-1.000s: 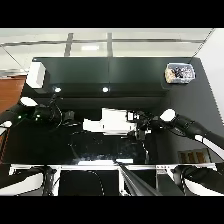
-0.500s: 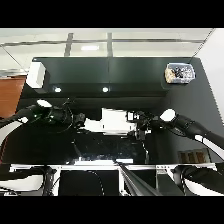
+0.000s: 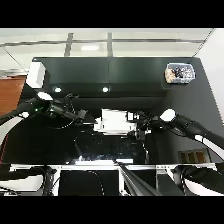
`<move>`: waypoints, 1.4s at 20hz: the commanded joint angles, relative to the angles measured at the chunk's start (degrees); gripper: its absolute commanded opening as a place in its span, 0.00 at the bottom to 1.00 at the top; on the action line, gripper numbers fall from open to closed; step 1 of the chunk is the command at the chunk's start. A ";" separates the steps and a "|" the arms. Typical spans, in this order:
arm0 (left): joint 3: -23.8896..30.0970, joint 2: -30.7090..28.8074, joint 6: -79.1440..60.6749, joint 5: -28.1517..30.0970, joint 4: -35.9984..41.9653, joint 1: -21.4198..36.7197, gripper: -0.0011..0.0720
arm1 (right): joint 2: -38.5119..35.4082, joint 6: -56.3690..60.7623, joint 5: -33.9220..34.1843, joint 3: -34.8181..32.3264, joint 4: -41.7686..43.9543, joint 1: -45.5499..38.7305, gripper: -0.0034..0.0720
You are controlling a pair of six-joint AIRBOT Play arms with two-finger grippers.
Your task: Fold the box and place the chain.
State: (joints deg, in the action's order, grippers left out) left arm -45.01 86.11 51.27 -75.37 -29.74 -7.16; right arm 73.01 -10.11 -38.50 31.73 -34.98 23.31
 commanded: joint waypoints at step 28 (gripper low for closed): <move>-12.70 -0.66 36.74 11.61 -21.57 -18.47 0.49 | 0.02 0.02 -0.02 -0.02 0.02 0.00 0.07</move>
